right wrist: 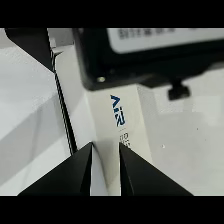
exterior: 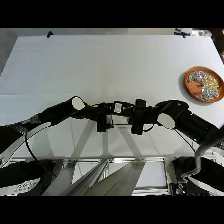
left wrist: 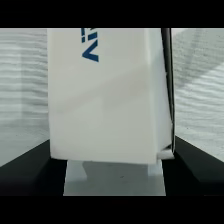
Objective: Fold the box and place the chain.
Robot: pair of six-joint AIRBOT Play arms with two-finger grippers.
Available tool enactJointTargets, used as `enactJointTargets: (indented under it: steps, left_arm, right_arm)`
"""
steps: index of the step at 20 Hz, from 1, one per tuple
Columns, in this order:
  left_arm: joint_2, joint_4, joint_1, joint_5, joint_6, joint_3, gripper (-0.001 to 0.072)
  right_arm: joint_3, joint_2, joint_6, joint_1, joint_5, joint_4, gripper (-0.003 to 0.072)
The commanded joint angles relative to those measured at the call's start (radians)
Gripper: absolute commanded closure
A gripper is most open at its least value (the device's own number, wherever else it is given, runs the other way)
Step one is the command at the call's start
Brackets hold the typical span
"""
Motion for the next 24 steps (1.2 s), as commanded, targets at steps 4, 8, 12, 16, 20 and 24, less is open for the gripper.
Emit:
enactJointTargets:
  steps: [4,8,12,16,20,24]
  left_arm:
    - [0.000,0.001,-0.001,-0.007,0.002,0.000,0.0696]
    - [0.000,0.001,-0.001,-0.008,0.002,0.000,0.0696]
    - [0.000,0.001,-0.001,-0.007,0.002,0.000,0.0696]
    - [0.000,0.001,-0.001,-0.008,0.002,0.000,0.0696]
    - [0.000,0.001,-0.001,-0.008,0.002,0.000,0.0696]
    - [0.000,0.001,-0.001,-0.008,0.002,0.000,0.0696]
  right_arm:
    - [-0.005,-0.008,0.006,0.000,-0.034,-0.006,0.0535]
    - [-0.005,-0.008,0.032,0.000,-0.050,-0.002,0.0532]
    - [-0.010,-0.008,0.057,0.000,-0.011,0.020,0.0532]
    - [-0.051,-0.008,0.057,0.010,-0.013,0.039,0.0532]
    - [-0.058,-0.008,0.057,0.040,-0.024,0.045,0.0527]
    - [-0.058,0.014,0.057,0.039,-0.038,0.047,0.0381]
